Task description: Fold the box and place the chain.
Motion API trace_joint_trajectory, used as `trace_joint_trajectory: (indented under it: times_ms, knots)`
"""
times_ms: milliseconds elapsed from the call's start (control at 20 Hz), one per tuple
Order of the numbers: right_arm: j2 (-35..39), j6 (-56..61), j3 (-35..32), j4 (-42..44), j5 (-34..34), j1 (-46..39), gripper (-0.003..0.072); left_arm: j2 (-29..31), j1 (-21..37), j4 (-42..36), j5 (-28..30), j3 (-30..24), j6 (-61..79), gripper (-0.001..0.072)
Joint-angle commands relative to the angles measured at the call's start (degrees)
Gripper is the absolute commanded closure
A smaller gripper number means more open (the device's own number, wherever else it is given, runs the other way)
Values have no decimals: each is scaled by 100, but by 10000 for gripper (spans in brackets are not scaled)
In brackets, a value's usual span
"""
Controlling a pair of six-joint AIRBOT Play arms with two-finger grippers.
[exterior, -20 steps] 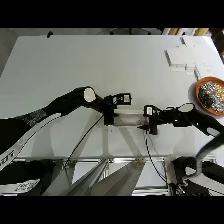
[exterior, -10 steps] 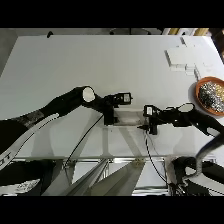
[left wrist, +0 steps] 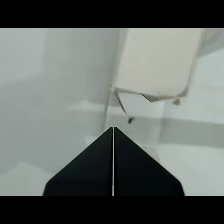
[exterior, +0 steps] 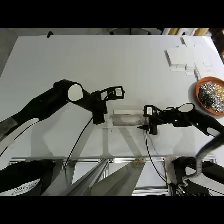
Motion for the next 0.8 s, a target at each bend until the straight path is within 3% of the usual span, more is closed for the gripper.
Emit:
trace_joint_trajectory:
  times_ms: [0,150,300,450,550,750]
  knots:
    - [-2,0,0,0,4,-2,289,337,-240,4,-573,4,-374,708]
    - [-2,0,0,0,4,-2,289,284,-817,-4,-136,4,-323,703]
    - [-2,0,0,0,4,-2,289,153,-1207,0,1362,7,-260,705]
    - [-2,0,0,0,2,-2,289,-101,-1156,-22,2896,7,-457,705]
    - [-2,0,0,0,4,-2,289,-348,-979,-24,3589,7,-758,705]
    - [-2,0,0,0,4,-2,289,-957,-601,-260,3633,7,-1482,705]
